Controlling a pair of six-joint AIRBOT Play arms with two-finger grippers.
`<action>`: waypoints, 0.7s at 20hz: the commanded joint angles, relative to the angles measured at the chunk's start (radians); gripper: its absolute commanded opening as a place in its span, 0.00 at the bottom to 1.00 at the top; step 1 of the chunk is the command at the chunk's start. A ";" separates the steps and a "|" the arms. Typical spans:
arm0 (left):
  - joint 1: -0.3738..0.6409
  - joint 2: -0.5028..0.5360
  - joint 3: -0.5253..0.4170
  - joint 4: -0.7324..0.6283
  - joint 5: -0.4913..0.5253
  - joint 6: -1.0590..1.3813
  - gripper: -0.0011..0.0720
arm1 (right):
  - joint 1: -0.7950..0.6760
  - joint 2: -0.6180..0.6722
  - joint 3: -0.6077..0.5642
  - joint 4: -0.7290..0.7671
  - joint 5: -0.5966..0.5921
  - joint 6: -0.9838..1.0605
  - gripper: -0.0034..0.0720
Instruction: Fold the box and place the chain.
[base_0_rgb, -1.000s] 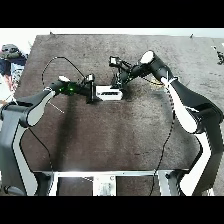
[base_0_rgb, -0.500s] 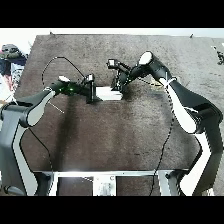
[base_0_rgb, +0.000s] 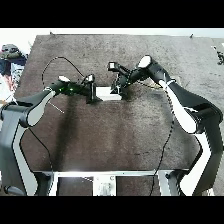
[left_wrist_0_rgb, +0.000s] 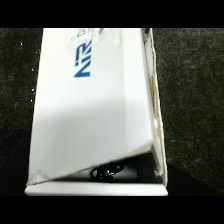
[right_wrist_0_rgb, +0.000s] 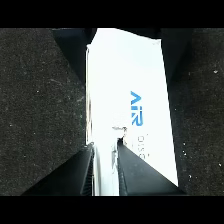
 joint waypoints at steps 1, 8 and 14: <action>0.001 0.000 0.000 -0.001 0.001 -0.003 0.24 | 0.000 0.021 -0.007 -0.004 -0.057 0.001 0.26; 0.001 0.000 0.000 0.000 0.001 -0.003 0.24 | 0.001 0.050 -0.007 0.010 -0.116 0.000 0.26; 0.001 0.000 0.000 0.000 0.001 -0.003 0.24 | 0.003 0.038 -0.008 0.002 -0.105 0.001 0.26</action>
